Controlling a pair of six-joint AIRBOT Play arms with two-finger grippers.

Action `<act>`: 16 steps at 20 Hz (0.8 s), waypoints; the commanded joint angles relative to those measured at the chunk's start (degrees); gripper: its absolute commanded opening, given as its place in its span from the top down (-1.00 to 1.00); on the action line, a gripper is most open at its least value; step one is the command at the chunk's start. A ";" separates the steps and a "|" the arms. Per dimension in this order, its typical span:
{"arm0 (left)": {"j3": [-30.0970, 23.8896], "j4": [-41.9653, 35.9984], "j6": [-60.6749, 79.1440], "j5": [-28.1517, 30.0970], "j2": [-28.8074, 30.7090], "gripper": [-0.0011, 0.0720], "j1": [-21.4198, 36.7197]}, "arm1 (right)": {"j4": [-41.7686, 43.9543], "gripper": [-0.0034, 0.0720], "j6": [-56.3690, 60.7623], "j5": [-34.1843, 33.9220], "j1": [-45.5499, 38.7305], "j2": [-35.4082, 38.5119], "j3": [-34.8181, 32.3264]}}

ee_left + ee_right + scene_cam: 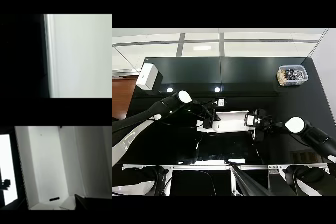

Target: Fold the box and place the chain.

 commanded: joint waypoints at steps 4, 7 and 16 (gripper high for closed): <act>0.04 0.04 0.04 -0.09 0.00 0.90 -0.02 | 3.02 -0.95 0.48 0.33 -4.66 0.37 0.76; 0.04 0.04 0.07 -0.09 0.00 0.90 -0.02 | 5.40 -0.95 -0.90 0.61 -5.66 -0.74 0.76; 1.11 1.79 0.13 -4.09 0.17 0.90 -0.13 | 11.61 -0.95 -9.99 5.79 -5.73 -4.63 0.76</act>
